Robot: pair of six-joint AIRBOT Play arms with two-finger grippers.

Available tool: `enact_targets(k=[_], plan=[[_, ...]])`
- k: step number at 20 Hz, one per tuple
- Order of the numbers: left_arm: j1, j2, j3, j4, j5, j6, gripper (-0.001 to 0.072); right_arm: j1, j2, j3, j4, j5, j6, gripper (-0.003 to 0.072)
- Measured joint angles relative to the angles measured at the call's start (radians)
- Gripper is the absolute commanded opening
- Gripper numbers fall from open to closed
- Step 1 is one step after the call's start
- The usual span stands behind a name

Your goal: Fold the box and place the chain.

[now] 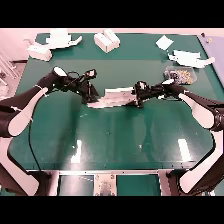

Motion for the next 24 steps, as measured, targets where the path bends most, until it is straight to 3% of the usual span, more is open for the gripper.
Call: enact_targets(k=[6, 14, 24], plan=[[0.000, -0.001, -0.003, 0.024, -0.041, -0.019, 0.0431, 0.000, 0.000, 0.000, 0.000, 0.000, 0.000, 0.0581], [-0.032, -0.002, -0.015, 0.021, 0.050, -0.018, 0.0431, 0.000, 0.000, 0.000, 0.000, 0.000, 0.000, 0.0580], [-0.053, -0.002, -0.053, 0.006, 0.080, -0.014, 0.0412, 0.000, 0.000, 0.000, -0.002, 0.002, 0.000, 0.0581]])
